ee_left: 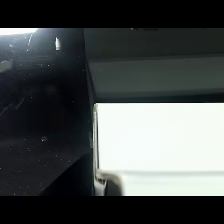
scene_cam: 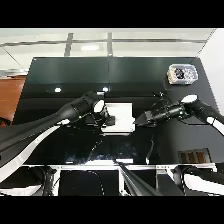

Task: Fold the box and place the chain.

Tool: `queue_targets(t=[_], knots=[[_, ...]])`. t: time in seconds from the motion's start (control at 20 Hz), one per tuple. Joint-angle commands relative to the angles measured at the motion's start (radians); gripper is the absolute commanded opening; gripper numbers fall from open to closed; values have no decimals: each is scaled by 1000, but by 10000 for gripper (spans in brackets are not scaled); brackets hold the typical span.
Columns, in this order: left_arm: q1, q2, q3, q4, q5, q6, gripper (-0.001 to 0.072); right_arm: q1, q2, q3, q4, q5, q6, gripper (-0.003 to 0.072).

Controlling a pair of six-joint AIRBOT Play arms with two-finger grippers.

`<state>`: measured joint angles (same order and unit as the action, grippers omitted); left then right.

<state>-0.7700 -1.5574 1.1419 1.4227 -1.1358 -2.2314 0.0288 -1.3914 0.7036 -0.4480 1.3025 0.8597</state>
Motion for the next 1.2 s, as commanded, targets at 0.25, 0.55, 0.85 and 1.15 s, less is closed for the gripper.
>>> queue_targets(t=[0.25, 0.55, 0.85, 1.15], knots=[[0, 0, 1, 1, 1, 0, 29, 114, 1, 98, -92, -48, 146, 423], [0, 0, 1, 1, 1, 0, 29, 250, 1, 191, -309, -130, 391, 422], [0, 0, 1, 1, 1, 0, 29, 392, 1, 259, -516, -206, 629, 373], [0, 0, 1, 1, 0, 0, 29, 514, 1, 272, -741, -254, 895, 373]])
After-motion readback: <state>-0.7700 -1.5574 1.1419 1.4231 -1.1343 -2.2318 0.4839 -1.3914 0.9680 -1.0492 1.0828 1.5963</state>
